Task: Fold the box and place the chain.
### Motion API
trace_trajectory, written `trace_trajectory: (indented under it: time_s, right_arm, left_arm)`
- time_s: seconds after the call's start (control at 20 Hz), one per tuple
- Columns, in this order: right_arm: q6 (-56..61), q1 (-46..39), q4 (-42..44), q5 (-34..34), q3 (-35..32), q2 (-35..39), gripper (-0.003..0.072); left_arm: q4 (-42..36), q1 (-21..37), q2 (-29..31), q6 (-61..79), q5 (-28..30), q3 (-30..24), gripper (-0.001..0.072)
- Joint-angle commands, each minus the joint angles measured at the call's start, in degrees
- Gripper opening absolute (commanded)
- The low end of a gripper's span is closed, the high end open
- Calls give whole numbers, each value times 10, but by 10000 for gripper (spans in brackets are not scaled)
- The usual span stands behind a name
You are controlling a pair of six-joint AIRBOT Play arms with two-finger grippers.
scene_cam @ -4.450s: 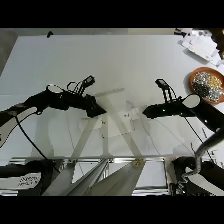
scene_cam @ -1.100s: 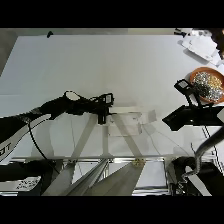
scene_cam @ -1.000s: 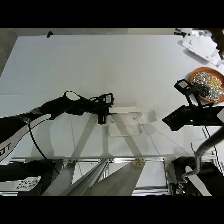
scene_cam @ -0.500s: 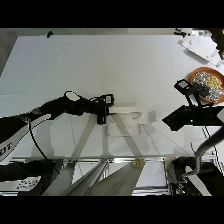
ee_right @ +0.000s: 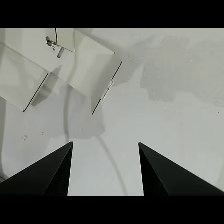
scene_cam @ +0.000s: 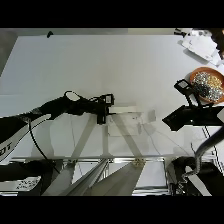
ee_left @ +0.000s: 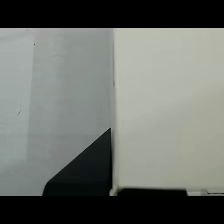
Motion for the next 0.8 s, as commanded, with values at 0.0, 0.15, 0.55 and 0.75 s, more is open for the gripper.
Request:
trace_trajectory:
  time_s: [0.0, 0.15, 0.55, 0.75]
  right_arm:
    - [0, 0, 0, 0, 1, 0, 465]
    - [0, 0, 0, 0, 1, 0, 465]
    - [0, 0, 0, 0, 1, 0, 466]
    - [0, 0, 0, 0, 1, 0, 465]
  left_arm:
    - [31, 0, 0, -27, 15, 0, 2]
    - [36, 0, 0, -27, 13, 0, 3]
    - [36, 0, 0, -27, 13, 0, 13]
    - [36, 0, 0, -27, 13, 0, 11]
